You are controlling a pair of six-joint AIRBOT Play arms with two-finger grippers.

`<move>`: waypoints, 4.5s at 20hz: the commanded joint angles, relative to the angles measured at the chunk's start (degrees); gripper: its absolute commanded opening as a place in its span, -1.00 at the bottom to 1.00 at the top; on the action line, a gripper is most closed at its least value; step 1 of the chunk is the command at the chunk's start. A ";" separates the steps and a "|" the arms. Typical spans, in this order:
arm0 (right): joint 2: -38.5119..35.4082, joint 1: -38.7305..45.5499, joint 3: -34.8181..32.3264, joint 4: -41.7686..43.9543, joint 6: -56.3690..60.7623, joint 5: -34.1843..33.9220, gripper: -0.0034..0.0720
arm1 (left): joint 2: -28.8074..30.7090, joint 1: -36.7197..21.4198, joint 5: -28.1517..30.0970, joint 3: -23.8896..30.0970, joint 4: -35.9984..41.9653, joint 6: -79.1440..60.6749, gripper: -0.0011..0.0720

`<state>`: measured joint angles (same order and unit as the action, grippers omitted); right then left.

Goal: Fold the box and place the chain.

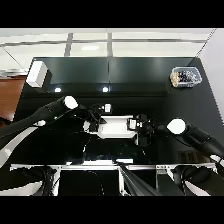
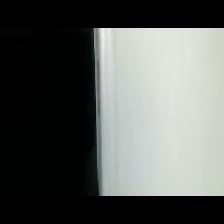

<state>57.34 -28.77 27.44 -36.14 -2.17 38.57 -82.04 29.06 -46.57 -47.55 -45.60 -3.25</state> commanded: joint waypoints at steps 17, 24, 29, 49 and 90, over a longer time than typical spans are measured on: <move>6.49 8.85 3.13 8.07 -11.78 7.28 0.96 | 0.00 -0.02 -0.63 -0.07 0.00 0.00 -0.89; 12.57 7.78 3.13 6.99 -13.55 4.92 0.96 | 0.00 -0.02 -1.70 -0.07 -0.02 0.00 -0.89; 12.83 8.90 3.13 7.13 -14.38 4.96 0.96 | -0.24 -0.02 -1.53 -0.09 -0.26 0.00 -0.89; 14.19 8.76 3.13 7.17 -15.91 4.66 0.96 | -1.36 -0.02 -0.42 -1.16 -0.87 0.02 -0.89; 14.36 7.21 3.26 7.02 -13.77 3.37 0.36 | -1.09 -0.11 -0.46 -1.20 -0.90 1.42 -0.43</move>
<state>71.66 -21.52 30.65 -29.17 -15.88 41.91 -83.37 28.99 -46.87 -48.66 -46.85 -2.92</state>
